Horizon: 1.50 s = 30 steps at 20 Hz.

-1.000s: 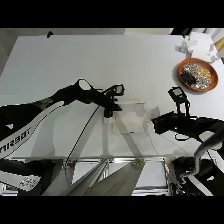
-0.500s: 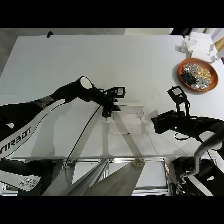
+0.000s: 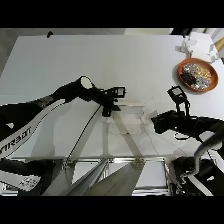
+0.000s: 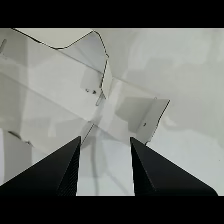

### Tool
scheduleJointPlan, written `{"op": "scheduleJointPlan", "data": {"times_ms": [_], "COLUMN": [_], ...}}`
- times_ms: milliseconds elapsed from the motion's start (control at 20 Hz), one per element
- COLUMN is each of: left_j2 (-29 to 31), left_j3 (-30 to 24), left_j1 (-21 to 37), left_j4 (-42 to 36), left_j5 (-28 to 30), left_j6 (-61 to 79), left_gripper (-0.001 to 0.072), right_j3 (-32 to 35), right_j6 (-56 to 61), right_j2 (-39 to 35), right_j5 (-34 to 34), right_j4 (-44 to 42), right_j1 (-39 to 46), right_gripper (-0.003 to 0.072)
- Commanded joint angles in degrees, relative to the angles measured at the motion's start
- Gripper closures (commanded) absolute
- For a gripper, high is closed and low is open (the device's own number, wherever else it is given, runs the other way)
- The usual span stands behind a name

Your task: Fold the box and place the chain.

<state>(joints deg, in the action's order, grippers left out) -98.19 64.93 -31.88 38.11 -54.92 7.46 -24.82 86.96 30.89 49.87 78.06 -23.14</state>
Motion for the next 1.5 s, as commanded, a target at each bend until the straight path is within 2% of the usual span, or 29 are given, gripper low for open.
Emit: {"op": "scheduleJointPlan", "data": {"times_ms": [0,1450], "left_j2": [0.0,0.0], "left_j3": [0.1,0.1], "left_j1": [0.1,0.1], "left_j4": [0.1,0.1], "left_j5": [0.3,0.3], "left_j6": [0.0,-2.8], "left_gripper": [0.0701,0.0701], "right_j3": [0.0,0.0], "right_j6": [0.0,-3.8], "right_j2": [0.0,0.0], "right_j5": [0.0,-2.4], "right_j4": [0.0,0.0], "right_j1": [0.0,0.0], "right_gripper": [0.0343,0.0343]}}
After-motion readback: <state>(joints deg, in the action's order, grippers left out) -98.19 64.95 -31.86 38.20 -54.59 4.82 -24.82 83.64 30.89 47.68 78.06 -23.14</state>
